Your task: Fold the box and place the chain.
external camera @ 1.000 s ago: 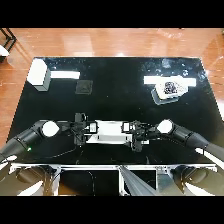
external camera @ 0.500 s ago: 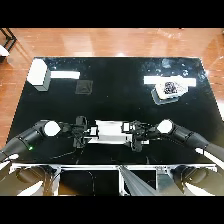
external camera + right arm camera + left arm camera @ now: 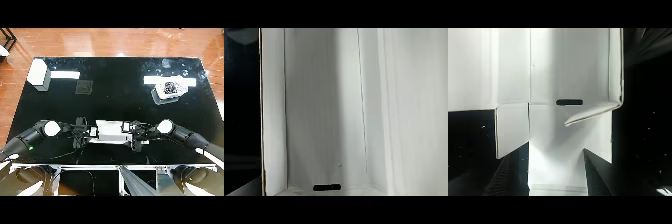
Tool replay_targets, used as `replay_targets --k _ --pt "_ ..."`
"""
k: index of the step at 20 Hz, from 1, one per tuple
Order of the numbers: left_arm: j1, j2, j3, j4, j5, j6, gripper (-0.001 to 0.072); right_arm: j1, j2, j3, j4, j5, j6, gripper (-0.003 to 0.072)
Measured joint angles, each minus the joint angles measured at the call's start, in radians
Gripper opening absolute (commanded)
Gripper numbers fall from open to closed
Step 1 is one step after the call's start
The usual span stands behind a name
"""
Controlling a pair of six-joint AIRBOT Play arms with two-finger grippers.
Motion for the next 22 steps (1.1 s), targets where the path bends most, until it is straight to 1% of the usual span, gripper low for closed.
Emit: replay_targets --k 20,21,22 --pt "-0.002 -0.016 0.0 -0.005 0.043 0.029 0.0556 0.0 0.0 0.0 0.002 -0.008 0.004 0.0356" --pt "-0.004 -0.016 0.0 -0.005 0.043 0.029 0.0554 0.0 0.0 0.0 0.002 -0.008 0.004 0.0356" --pt "-0.008 -0.017 0.0 -0.005 0.045 0.033 0.0524 0.0 0.0 0.0 0.002 -0.008 0.004 0.0356"
